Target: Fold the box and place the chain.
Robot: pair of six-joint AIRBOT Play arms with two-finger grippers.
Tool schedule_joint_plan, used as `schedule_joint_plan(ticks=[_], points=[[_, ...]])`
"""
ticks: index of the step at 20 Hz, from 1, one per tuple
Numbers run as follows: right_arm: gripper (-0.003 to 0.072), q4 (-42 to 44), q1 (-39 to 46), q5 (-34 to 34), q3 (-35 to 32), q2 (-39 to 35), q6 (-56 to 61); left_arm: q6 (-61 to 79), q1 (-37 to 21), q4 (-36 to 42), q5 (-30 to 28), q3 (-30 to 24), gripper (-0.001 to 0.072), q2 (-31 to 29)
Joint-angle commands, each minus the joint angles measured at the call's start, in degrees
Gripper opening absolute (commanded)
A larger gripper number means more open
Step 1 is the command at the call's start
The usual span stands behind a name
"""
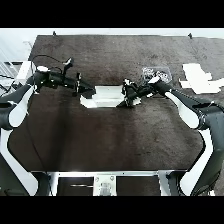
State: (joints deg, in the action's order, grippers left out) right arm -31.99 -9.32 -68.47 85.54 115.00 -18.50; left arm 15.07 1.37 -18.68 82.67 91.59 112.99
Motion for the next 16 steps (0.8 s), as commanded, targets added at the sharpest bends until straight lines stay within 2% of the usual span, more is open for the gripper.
schedule_joint_plan(ticks=[1, 5, 9, 13, 16], points=[[0.0589, 0.02, -0.02, 0.00, 0.02, 0.00, 0.00, -0.20, 0.28, 1.01, 4.20, 0.07, 0.0019, -0.07], [0.0589, 0.02, -0.02, 0.00, 0.02, 0.00, 0.00, -1.81, 1.51, 1.09, 6.95, 0.07, 0.0016, -0.07], [0.0589, 0.02, -0.02, 0.00, 0.02, 0.00, 0.00, -3.06, 4.61, 0.46, 5.92, 0.07, 0.0014, -0.07], [0.0589, 0.02, -0.02, 0.00, 0.02, 0.00, 0.00, -4.33, 7.19, -0.61, -2.14, 0.04, 0.0016, -0.07], [0.0589, 0.02, -0.02, 0.00, 0.02, 0.00, 0.00, -4.59, 8.37, -0.61, -12.70, 0.04, 0.0015, 0.00]])
